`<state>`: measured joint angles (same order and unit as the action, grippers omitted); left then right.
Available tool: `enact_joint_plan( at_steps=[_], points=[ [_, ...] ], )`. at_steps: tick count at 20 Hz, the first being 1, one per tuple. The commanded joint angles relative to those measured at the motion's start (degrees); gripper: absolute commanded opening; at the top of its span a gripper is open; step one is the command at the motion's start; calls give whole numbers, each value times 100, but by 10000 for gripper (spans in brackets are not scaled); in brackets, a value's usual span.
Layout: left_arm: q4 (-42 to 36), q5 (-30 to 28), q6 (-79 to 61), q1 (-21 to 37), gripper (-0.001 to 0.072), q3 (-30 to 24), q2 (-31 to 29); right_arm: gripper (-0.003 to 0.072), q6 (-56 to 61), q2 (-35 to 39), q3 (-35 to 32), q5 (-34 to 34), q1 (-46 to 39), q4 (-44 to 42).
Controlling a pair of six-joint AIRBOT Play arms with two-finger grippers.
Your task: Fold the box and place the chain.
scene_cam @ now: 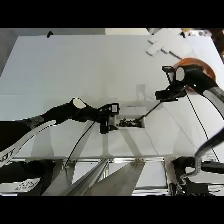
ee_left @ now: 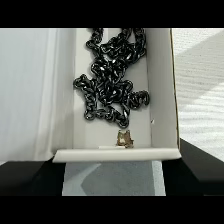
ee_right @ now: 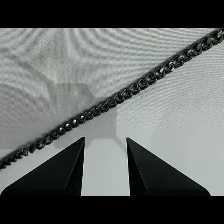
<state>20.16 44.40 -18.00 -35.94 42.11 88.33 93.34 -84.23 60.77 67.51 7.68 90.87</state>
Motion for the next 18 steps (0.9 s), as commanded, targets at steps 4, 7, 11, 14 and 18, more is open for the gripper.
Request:
enact_joint_plan(
  at_steps=[4,7,11,14,18],
  points=[
    [2,0,0,0,99,-2,-4,298,-411,-7,-4,251,-640,-363],
    [2,-2,0,2,99,-2,-4,298,-566,-7,-9,286,-914,-476],
    [2,-2,0,0,99,-2,-4,297,-678,-7,-20,107,-922,-481],
    [2,-2,0,0,99,-2,-4,297,-684,-7,-20,-28,-922,-568],
    [2,0,0,0,99,-2,-4,297,-684,-7,-20,-28,-922,-813]
  ],
)
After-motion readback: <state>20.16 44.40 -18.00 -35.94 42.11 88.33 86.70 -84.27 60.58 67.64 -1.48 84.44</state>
